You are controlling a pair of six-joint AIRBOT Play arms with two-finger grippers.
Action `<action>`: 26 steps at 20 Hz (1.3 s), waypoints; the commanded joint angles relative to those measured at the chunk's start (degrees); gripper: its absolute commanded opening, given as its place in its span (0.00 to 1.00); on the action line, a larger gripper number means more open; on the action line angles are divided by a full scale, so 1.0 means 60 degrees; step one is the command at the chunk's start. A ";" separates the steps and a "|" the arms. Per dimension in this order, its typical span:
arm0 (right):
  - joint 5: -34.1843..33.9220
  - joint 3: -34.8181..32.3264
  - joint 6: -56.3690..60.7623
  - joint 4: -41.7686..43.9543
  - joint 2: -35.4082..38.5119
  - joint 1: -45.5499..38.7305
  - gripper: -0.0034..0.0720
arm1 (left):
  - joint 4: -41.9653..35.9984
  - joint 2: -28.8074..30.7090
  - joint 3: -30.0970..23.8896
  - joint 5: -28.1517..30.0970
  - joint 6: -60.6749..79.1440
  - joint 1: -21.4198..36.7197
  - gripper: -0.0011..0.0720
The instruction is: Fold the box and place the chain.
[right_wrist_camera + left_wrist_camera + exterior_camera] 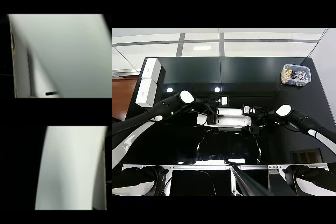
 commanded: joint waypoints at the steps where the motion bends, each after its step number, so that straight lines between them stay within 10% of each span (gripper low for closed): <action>1: 0.0015 0.0007 0.0000 -0.0007 0.0004 0.0007 0.83 | 0.0277 0.0404 0.0004 -0.0080 -0.0878 0.0080 0.66; 4: 0.0040 0.0007 -0.0007 -0.0036 0.0004 0.0007 0.83 | 0.1457 0.1253 0.0000 -0.0608 -0.2772 0.0368 0.98; 8: 0.0248 0.0007 -0.0146 -0.0117 0.0004 0.0025 0.66 | 0.3468 0.2437 0.0004 -0.2524 -0.6080 0.0940 0.95; 13: 0.0259 0.0007 -0.0146 -0.0117 0.0004 0.0025 0.35 | 0.1100 0.2229 -0.0339 -0.5253 -0.7825 0.0874 0.05; 16: 0.0255 0.0007 -0.0146 -0.0117 0.0004 0.0025 0.34 | -0.0259 0.1756 -0.0936 -0.3668 -0.7614 0.0204 0.04; 18: 0.0255 0.0007 -0.0146 -0.0117 0.0004 0.0025 0.06 | -0.1228 0.1475 -0.0936 -0.2160 -0.7315 -0.0011 0.05; 23: 0.0255 0.0007 -0.0146 -0.0117 0.0004 0.0025 0.05 | -0.3118 0.1406 -0.0929 0.1898 -0.6076 0.0073 0.05; 26: 0.0251 0.0007 -0.0146 -0.0117 0.0004 0.0025 0.05 | -0.2787 0.0991 -0.0929 0.2106 -0.6149 0.0295 0.05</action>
